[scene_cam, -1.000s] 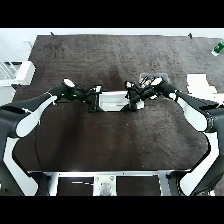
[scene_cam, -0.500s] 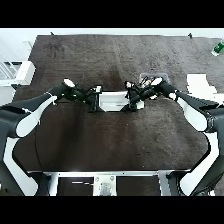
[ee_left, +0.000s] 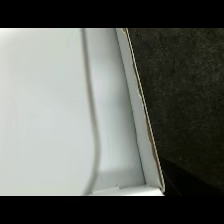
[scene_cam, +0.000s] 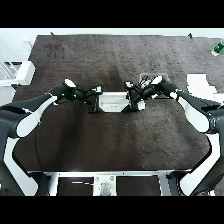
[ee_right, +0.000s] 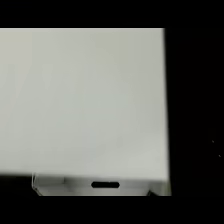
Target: Fold the box and place the chain.
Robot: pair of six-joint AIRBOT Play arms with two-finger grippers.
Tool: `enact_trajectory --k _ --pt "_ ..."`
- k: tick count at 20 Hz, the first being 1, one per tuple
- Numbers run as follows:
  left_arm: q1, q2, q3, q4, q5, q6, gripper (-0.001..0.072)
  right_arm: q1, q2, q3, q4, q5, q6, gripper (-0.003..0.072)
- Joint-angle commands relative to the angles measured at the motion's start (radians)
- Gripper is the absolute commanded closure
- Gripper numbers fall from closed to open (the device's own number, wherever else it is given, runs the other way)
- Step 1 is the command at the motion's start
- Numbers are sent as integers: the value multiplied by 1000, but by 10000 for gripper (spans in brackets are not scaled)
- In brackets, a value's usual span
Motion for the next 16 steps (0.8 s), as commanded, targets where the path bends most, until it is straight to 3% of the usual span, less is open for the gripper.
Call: enact_trajectory --k 1,9,10,11,12,14,16 --pt "2 1 1 0 18 -2 241 -21 37 1 -73 4 26 -17" --pt "2 1 1 0 18 -2 241 -107 206 0 -16 74 130 -9" --pt "2 1 1 0 18 -2 241 -106 214 0 34 122 139 179" --pt "2 1 1 0 18 -2 241 -102 214 0 82 185 138 551" --pt "2 1 1 0 18 -2 241 -93 213 -4 134 225 139 668" --pt "2 1 1 0 18 -3 241 -63 212 -35 212 215 156 671" --pt "2 1 1 0 19 -4 241 -29 212 -70 237 119 157 671"
